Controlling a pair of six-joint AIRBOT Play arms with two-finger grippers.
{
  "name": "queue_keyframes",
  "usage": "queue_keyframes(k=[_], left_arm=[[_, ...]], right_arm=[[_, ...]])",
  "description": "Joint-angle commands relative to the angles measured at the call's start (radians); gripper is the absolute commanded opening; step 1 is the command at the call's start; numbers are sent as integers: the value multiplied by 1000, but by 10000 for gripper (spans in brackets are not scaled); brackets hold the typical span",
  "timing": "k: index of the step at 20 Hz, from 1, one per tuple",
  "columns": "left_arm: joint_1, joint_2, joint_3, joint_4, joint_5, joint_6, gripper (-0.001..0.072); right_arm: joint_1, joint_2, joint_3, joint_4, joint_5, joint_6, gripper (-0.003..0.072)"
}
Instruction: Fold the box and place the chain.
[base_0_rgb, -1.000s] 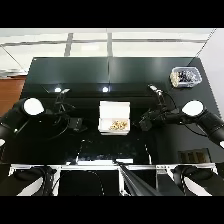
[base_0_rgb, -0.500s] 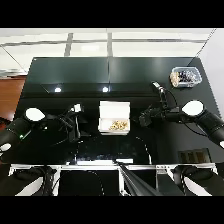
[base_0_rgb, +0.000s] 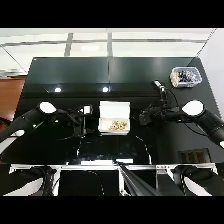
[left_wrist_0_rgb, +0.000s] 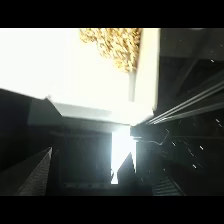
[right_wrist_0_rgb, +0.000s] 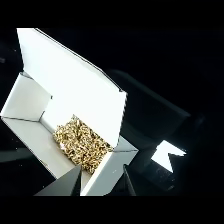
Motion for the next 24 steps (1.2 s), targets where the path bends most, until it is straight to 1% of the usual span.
queue_keyframes(k=[1, 5, 10, 17, 24], left_arm=[[-41, -59, 38, -24, -1, 11, 717], [-75, -74, 42, -22, 8, 5, 717], [-75, -84, 54, -22, 7, 0, 717], [-81, -122, 101, -18, 8, -12, 716], [-87, -125, 105, -10, 8, -14, 716]], right_arm=[[0, 0, 0, 17, -10, 0, 314], [0, 0, 0, 19, -21, 0, 314], [0, 0, 0, 19, -25, 0, 313], [0, 0, 0, 19, -26, 0, 313], [0, 0, 0, 19, -47, 0, 313]])
